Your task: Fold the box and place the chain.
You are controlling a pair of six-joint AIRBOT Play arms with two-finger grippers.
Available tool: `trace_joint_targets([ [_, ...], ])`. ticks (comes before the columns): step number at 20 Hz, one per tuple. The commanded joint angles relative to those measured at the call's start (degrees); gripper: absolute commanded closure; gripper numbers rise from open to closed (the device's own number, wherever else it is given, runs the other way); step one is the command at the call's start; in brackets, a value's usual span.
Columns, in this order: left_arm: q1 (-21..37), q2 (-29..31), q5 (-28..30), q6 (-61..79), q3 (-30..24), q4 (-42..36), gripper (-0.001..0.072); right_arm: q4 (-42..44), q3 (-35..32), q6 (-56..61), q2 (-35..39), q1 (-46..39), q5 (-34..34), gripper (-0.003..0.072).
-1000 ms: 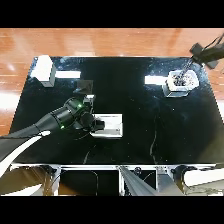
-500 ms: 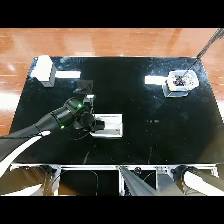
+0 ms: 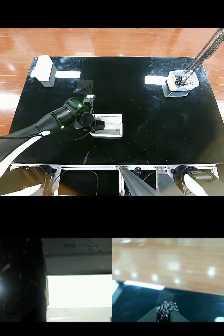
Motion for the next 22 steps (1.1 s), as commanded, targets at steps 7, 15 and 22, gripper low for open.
trace_joint_targets([
  [7,0.0,0.0,0.0,0.04,0.04,0.04,0.069,0.46,-5.2,3.23,2.4,20.92,8.13,0.0651],
  [15,0.0,0.0,0.04,0.04,0.04,0.17,0.069,6.8,-26.58,3.65,-0.63,34.47,-7.08,0.0651],
  [22,0.0,0.0,0.04,0.04,0.04,0.17,0.0689,2.95,-27.43,2.58,-10.8,37.29,-9.6,0.0651],
])
